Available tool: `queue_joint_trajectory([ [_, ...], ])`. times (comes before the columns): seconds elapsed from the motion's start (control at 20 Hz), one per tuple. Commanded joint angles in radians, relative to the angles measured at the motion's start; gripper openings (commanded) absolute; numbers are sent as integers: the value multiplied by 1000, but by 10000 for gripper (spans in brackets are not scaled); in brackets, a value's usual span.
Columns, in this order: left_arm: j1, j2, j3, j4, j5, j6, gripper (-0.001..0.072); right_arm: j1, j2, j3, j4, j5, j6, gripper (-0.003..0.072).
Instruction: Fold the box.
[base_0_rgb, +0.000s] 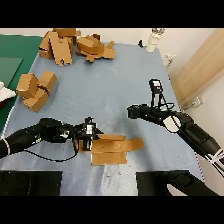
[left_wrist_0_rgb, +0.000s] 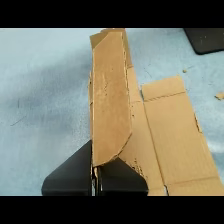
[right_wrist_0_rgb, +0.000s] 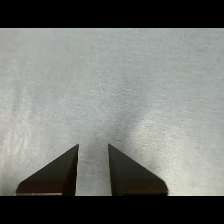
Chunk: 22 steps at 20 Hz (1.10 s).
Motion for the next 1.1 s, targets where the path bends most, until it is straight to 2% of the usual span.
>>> queue_joint_trajectory([
  [0.0,-1,-2,-5,5,31,-98,15,2,1,0,0,0,0,291],
  [0.25,-1,-3,-5,5,26,-233,15,2,1,0,0,0,0,291],
  [0.45,-1,-3,-5,52,-53,-309,16,2,1,0,0,0,0,291],
  [0.9,-1,-3,-5,65,-20,-353,15,2,1,0,0,2,0,291],
  [1.05,1,-3,-5,65,-14,-352,15,0,1,0,-1,-10,62,292],
])
